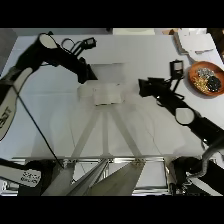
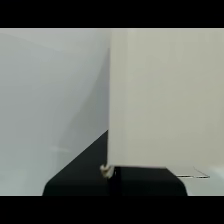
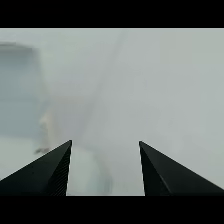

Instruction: Fold the box and place the chain.

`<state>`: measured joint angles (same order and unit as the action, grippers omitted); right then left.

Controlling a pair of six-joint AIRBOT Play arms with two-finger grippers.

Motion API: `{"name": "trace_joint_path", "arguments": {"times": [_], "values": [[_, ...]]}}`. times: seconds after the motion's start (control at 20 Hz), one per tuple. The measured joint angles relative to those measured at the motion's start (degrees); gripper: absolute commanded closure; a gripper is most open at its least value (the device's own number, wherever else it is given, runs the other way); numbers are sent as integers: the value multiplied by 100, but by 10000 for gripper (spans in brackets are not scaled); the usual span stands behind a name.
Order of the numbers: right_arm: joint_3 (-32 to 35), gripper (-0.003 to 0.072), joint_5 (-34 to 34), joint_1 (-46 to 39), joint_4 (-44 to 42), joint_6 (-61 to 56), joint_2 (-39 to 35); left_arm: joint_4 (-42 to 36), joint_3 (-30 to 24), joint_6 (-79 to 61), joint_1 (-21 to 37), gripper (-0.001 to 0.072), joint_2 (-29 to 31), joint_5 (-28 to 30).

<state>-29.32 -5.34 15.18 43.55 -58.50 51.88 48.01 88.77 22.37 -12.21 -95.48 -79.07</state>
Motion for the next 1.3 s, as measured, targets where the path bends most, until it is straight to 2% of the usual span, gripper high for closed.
{"name": "trace_joint_path", "arguments": {"times": [0.1, 0.25, 0.35, 0.5, 0.75, 1.0, 1.05, 1.15, 1.3], "values": [[-2, 226, 90, -326, 11, 107, -269, -50, -411, 15, 44, 707, 468, -72], [0, 226, 525, -909, 20, 184, -507, -564, -1427, -470, 122, 704, 979, 118], [0, 226, 933, -1276, 35, 208, -577, -852, -1998, -807, 146, 704, 1082, 284], [0, 227, 1561, -1703, 39, 236, -627, -1060, -2448, -1266, 155, 705, 1001, 463], [0, 228, 2162, -1974, 103, 243, -649, -1196, -2673, -2166, -15, 703, 656, 826], [0, 229, 2358, -2024, 151, 243, -651, -1290, -2719, -3088, -262, 704, 365, 1432], [0, 238, 2376, -2026, 155, 243, -651, -1331, -2721, -3202, -291, 704, 323, 1499], [0, 318, 2393, -2033, 164, 243, -649, -1377, -2723, -3346, -323, 704, 264, 1578], [0, 324, 2413, -2033, 166, 243, -649, -1427, -2726, -3460, -350, 702, 175, 1648]]}}
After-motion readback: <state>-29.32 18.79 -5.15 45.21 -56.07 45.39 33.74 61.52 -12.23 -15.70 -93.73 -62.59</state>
